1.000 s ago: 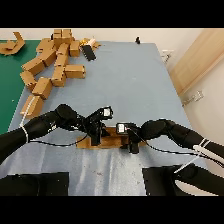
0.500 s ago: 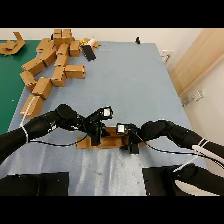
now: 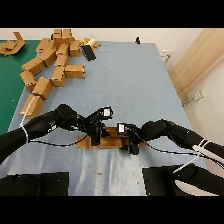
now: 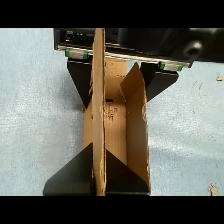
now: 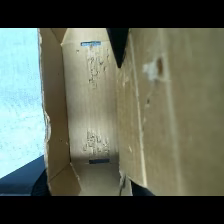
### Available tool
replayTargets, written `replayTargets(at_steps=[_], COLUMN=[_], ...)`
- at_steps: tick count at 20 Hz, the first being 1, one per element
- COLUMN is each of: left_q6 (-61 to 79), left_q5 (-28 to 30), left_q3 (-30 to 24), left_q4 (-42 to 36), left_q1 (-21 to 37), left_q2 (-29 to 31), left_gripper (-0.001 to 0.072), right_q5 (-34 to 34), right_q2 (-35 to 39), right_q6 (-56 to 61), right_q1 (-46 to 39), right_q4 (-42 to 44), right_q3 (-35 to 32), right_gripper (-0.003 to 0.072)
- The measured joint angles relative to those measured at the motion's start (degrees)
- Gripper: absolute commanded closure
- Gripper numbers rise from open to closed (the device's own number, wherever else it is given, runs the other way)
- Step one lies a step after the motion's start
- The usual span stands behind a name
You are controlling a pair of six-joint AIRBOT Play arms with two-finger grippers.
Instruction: Fold the box.
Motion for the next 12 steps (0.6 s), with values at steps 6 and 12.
replayTargets(at_steps=[6,12], left_q6=[0.0,0.0], left_q5=[0.02,-0.04], left_q3=[0.0,0.0], left_q4=[0.0,0.0], left_q1=[0.0,-0.02], left_q2=[0.0,0.0], left_gripper=[0.0697,0.0697], right_q5=[0.5,1.53], right_q2=[-0.02,-0.52], right_q6=[0.0,0.0], right_q1=[0.02,0.02], right_q4=[-0.04,-0.61], right_q3=[0.0,0.0], right_gripper=[0.0166,0.0213])
